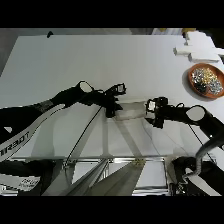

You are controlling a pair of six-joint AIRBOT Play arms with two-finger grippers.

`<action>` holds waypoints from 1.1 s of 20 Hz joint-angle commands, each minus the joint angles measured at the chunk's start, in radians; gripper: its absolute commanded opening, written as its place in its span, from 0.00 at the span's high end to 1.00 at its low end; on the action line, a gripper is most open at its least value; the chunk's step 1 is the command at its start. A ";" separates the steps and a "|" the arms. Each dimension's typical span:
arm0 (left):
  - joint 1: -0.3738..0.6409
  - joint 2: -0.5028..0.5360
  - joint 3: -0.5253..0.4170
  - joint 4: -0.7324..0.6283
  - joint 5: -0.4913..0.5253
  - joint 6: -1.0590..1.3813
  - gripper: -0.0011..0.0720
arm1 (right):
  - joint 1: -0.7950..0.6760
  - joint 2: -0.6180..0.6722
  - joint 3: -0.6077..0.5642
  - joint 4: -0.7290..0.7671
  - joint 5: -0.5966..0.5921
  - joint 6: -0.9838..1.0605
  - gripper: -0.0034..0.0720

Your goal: Fold the box and place the chain.

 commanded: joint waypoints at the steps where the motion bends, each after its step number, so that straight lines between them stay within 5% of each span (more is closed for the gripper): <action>1: -0.001 0.001 0.001 0.001 -0.003 0.001 0.97 | -0.072 -0.077 0.009 0.125 0.106 -0.218 0.03; 5: -0.001 0.001 0.001 0.001 -0.003 0.001 0.97 | -0.082 -0.160 0.016 0.257 0.111 -0.375 0.03; 22: -0.001 0.001 0.001 0.001 -0.003 0.001 0.97 | -0.116 -0.346 0.088 0.275 0.267 -0.463 0.08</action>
